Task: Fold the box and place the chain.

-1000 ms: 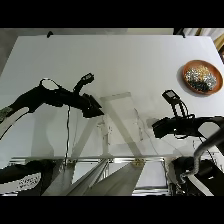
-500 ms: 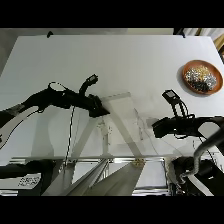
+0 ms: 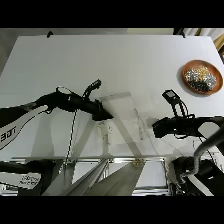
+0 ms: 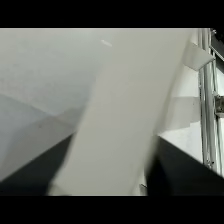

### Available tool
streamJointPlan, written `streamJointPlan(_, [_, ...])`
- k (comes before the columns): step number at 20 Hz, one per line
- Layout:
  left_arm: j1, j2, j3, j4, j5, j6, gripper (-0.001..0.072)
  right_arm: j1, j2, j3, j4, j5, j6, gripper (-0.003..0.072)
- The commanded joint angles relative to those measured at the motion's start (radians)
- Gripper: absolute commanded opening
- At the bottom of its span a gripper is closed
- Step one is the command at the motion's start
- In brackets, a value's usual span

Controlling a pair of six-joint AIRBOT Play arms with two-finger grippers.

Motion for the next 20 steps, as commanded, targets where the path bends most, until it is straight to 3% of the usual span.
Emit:
streamJointPlan(1, [-0.007,-0.009,0.0,-0.013,0.008,0.023,0.0207,0.001,0.001,-0.001,0.0,0.0,0.0,0.0018])
streamJointPlan(3, [-0.005,-0.008,0.0,-0.009,0.021,0.067,0.0029,0.001,0.001,-0.001,0.0,0.0,0.0,0.0018])
streamJointPlan(4, [-0.004,-0.008,0.0,-0.01,0.029,0.087,0.001,0.001,0.001,-0.001,0.001,0.001,0.001,0.0018])
streamJointPlan(9, [-0.005,-0.005,0.0,-0.005,0.033,0.137,0.001,0.001,0.001,0.0,0.017,0.006,0.001,0.003])
streamJointPlan(12, [-0.008,0.042,0.01,0.066,0.033,0.153,0.0008,0.001,0.001,0.026,0.046,0.04,0.001,0.0336])
streamJointPlan(13, [-0.008,0.074,0.033,0.114,0.033,0.136,0.0005,0.001,0.001,0.046,0.042,0.065,0.001,0.0362])
streamJointPlan(18, [-0.065,0.222,0.21,0.473,0.019,-0.076,0.0005,0.001,0.003,0.159,0.021,0.196,0.001,0.0362])
streamJointPlan(20, [-0.12,0.271,0.227,0.536,-0.006,-0.078,0.0003,0.001,0.003,0.208,0.014,0.282,0.002,0.0361])
